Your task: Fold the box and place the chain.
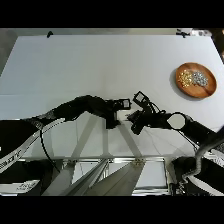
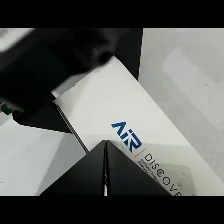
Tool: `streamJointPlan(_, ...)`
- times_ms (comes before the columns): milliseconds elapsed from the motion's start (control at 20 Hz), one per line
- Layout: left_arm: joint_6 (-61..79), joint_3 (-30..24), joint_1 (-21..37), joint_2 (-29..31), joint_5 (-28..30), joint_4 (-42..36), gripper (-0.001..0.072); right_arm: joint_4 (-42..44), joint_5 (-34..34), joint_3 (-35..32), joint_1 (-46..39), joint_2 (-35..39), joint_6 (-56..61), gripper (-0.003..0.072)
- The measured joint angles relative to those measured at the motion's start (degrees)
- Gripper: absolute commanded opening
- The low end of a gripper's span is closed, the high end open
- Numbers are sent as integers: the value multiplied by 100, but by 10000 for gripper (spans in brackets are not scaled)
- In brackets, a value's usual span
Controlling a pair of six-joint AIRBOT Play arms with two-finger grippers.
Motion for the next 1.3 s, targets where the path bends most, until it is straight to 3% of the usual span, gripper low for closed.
streamJointPlan(300,-39,0,0,0,2,-26,316,-168,-162,-74,37,83,-15,11)
streamJointPlan(600,-55,0,2,0,15,-59,316,-522,52,-79,39,964,142,11)
streamJointPlan(900,-33,2,2,0,11,-28,316,-1971,522,26,39,1875,1488,10)
streamJointPlan(1300,-24,2,2,0,11,-22,316,-4057,3051,675,-48,2310,4140,9)
